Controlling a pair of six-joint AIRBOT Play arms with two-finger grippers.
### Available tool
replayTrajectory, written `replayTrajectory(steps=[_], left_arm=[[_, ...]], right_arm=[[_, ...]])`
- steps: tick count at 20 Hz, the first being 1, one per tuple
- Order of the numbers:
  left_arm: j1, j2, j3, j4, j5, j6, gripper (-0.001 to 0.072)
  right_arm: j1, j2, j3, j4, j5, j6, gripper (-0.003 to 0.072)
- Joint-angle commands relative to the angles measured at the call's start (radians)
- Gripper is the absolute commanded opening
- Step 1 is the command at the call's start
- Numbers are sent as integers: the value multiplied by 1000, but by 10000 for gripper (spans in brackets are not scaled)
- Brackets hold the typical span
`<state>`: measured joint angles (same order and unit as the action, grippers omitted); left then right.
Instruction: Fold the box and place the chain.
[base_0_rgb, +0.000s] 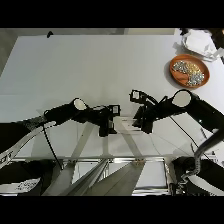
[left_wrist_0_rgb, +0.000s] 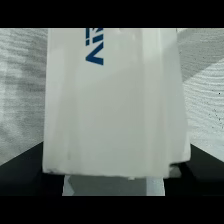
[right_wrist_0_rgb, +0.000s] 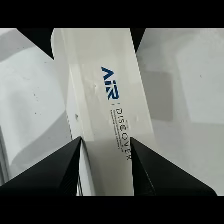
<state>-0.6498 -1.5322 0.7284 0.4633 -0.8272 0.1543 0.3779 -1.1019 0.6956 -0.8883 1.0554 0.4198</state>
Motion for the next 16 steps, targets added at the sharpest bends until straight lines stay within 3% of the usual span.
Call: replayTrajectory(steps=[1,16], left_arm=[[0,0,1,0,0,1,274],[0,0,1,0,0,1,274]], right_arm=[[1,1,0,-3,-30,27,303],[1,1,-33,3,-6,28,304]])
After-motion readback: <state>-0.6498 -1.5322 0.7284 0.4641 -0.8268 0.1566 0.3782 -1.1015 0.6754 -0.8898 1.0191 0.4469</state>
